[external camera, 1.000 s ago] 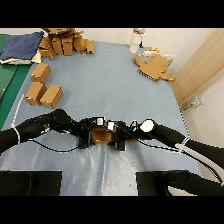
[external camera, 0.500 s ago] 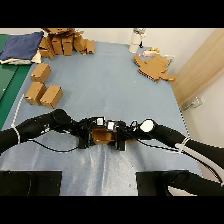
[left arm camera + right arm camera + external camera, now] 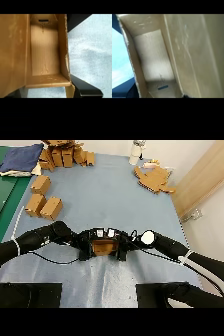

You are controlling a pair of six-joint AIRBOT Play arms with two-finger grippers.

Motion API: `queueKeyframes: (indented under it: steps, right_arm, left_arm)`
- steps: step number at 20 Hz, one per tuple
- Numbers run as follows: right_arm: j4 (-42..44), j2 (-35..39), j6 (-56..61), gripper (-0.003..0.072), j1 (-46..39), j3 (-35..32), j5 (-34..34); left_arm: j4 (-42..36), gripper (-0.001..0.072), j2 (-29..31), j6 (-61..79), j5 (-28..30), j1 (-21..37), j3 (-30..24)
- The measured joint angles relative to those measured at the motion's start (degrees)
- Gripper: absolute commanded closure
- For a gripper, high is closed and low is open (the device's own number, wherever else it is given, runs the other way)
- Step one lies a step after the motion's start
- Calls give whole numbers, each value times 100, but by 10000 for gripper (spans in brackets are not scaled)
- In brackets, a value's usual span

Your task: Fold the box.

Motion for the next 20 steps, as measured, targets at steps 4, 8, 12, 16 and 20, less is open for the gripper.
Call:
queueKeyframes:
  steps: [4,8,12,16,20]
  right_arm:
    - [-205,157,511,69,-2,20,188]
    - [-297,205,695,87,-4,22,396]
    - [-339,219,756,84,-9,22,610]
    - [-339,223,758,68,-9,24,667]
    - [-328,234,765,-34,-9,24,599]
  left_arm:
    - [9,422,0,2,-39,0,0]
    - [20,422,0,4,-57,-2,0]
    - [42,422,0,15,-46,-7,-2]
    - [35,422,0,7,-15,-7,-2]
    - [26,422,0,-4,17,-7,-2]
